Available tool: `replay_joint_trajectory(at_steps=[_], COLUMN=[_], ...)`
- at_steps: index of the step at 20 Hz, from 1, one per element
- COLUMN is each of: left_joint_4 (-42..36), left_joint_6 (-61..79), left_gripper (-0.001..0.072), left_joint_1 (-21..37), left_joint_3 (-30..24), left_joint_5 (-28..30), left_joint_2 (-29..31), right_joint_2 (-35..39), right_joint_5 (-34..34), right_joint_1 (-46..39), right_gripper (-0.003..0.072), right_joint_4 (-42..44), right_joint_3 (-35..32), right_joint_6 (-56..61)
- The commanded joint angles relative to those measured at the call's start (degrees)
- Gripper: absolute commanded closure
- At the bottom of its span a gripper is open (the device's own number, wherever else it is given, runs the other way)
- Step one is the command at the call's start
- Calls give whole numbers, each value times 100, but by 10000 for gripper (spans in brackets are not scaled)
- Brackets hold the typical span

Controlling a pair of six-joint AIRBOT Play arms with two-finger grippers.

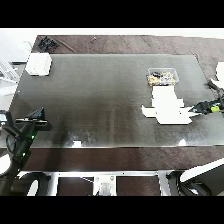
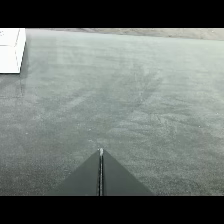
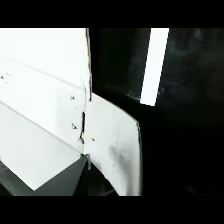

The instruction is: Fold the box and place the chain.

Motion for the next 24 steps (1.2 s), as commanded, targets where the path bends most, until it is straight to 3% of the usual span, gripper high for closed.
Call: replay_joint_trajectory(at_steps=[1,2,5,8,12,15,20,24], left_joint_4=[2,2,2,2,2,2,2,2], left_joint_6=[0,0,0,0,0,0,0,0], left_gripper=[689,689,689,689,689,689,689,689], left_joint_1=[2,2,2,2,2,2,2,2], left_joint_3=[-4,-4,-4,-4,-4,-4,-4,-2], left_joint_5=[0,0,2,0,2,0,2,0], left_joint_2=[4,2,4,2,4,4,4,4], right_joint_2=[-4,0,138,680,1838,2352,2304,1718], right_joint_5=[28,39,190,20,-782,-1661,-3611,-3773], right_joint_1=[195,197,234,457,1241,2247,3974,4439], right_gripper=[591,677,681,683,683,683,683,683], right_joint_4=[205,452,793,879,1878,2415,2981,2981], right_joint_3=[-197,-199,-332,-1012,-2516,-3130,-3163,-2887], right_joint_6=[-157,-153,22,20,149,400,1029,1069])
